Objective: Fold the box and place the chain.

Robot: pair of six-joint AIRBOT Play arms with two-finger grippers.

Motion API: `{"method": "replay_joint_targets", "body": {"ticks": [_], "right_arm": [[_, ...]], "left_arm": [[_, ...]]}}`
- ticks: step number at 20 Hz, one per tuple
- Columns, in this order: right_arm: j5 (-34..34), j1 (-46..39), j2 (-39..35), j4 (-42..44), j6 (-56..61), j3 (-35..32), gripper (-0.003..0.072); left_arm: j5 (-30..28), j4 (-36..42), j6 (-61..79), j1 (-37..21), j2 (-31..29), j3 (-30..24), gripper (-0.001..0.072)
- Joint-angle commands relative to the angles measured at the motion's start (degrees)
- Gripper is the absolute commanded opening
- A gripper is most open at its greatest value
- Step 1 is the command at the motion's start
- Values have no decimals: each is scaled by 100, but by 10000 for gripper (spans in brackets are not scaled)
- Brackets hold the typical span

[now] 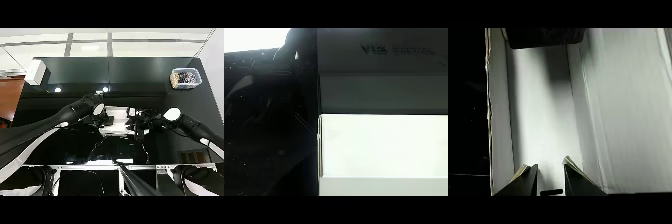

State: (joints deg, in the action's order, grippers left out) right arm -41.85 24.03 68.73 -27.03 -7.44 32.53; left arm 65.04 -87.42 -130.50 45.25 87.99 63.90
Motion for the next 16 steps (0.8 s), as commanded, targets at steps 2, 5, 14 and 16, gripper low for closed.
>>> {"method": "replay_joint_targets", "body": {"ticks": [2, 5, 14, 16], "right_arm": [[116, 81, 155, 304, 83, -4, 202], [181, 83, 155, 299, 168, -4, 460], [195, 17, -50, 181, 1335, 13, 20], [-37, -326, -616, -866, 3185, 177, 19]], "left_arm": [[-35, 7, -2, 0, 4, 2, 30], [-37, 7, -2, 0, 4, 2, 30], [-46, 4, -2, 0, 4, 2, 30], [-42, 4, -2, -2, 4, 2, 30]]}}
